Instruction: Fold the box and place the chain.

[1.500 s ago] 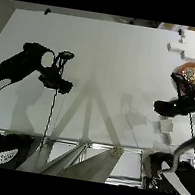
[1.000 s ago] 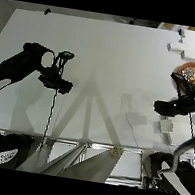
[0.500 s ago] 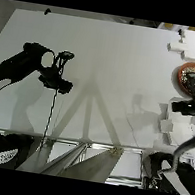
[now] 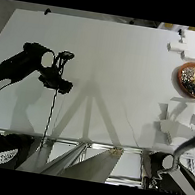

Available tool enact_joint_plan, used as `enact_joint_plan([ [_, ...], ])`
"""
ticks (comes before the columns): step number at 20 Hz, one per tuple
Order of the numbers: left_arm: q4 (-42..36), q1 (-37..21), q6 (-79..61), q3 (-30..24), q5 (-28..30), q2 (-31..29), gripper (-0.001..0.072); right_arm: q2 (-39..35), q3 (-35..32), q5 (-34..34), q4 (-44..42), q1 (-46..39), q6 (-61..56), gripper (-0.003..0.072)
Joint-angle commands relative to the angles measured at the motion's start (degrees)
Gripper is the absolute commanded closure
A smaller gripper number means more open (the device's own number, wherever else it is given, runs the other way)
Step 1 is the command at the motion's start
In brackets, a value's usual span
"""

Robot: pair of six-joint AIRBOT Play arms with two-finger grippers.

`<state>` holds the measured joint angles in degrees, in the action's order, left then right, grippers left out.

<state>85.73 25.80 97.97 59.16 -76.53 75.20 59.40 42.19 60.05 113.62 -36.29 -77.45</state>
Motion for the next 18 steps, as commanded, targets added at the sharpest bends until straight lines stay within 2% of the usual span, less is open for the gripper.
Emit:
enact_joint_plan([
  [1, 0.0, 0.0, 0.0, 0.0, 0.0, 0.0, 0.0256, 4.2, 0.1, -1.4, 0.6, -4.7, 1.4, 0.0280],
  [5, 0.0, 0.0, 0.0, 0.0, 0.0, 0.0, 0.0256, 7.2, 0.1, -4.1, 0.5, -4.9, 1.5, 0.0288],
  [7, 0.0, 0.0, 0.0, 0.0, 0.0, 0.0, 0.0256, 10.0, 0.1, -2.9, 0.5, -5.2, 1.5, 0.0324],
  [8, 0.0, 0.0, 0.0, 0.0, 0.0, 0.0, 0.0256, 11.1, 0.1, -2.3, 0.3, -5.1, 1.4, 0.0407],
  [10, 0.0, 0.0, 0.0, 0.0, 0.0, 0.0, 0.0256, 10.9, 0.1, -1.5, -0.3, -4.2, 1.5, 0.0629],
  [11, 0.0, 0.0, 0.0, 0.0, 0.0, 0.0, 0.0256, 10.0, 0.1, -0.7, -0.2, -3.1, 1.6, 0.0667],
  [15, 0.0, 0.0, 0.0, 0.0, 0.0, 0.0, 0.0256, 2.7, 0.1, 5.4, -3.7, 4.0, 3.5, 0.0668],
  [18, 0.0, 0.0, 0.0, 0.0, 0.0, 0.0, 0.0256, -3.8, 0.0, 9.7, -16.7, 9.7, 6.6, 0.0668],
])
